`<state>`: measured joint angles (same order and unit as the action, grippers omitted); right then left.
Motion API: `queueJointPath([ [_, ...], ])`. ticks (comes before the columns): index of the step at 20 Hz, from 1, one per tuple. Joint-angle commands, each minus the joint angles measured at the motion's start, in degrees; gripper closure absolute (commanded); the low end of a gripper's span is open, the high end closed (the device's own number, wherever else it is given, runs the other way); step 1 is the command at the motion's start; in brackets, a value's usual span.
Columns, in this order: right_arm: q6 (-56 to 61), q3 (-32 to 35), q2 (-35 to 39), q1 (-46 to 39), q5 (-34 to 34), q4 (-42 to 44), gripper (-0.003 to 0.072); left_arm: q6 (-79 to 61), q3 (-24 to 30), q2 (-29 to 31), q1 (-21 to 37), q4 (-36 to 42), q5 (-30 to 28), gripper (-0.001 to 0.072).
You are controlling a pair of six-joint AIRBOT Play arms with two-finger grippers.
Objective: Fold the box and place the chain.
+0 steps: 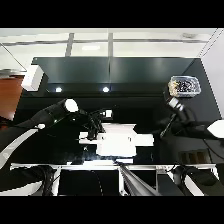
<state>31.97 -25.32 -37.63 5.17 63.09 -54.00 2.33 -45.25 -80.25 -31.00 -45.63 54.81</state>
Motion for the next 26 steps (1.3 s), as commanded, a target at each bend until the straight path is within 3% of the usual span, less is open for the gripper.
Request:
queueJointPath([
  [1,-4.5,5.2,0.0,7.1,-2.8,1.7,-0.0023,0.0,0.9,-0.7,-0.1,-0.2,-3.5,0.0688],
  [7,-7.0,8.1,0.0,17.2,-11.1,1.0,-0.0023,0.0,3.3,1.7,0.0,0.3,-7.7,0.0691],
  [13,-9.7,8.1,0.0,18.1,-13.0,0.0,-0.0022,-3.9,8.9,5.5,0.0,7.5,-15.0,0.0688],
  [19,-15.0,8.5,-2.8,21.0,-14.1,-1.4,-0.0022,-4.4,8.7,5.4,0.0,7.3,-15.0,0.0684],
  [26,-16.2,8.5,-7.0,30.0,-24.8,-4.8,-0.0022,-7.2,8.7,5.0,-0.1,7.1,-11.3,0.0684],
])
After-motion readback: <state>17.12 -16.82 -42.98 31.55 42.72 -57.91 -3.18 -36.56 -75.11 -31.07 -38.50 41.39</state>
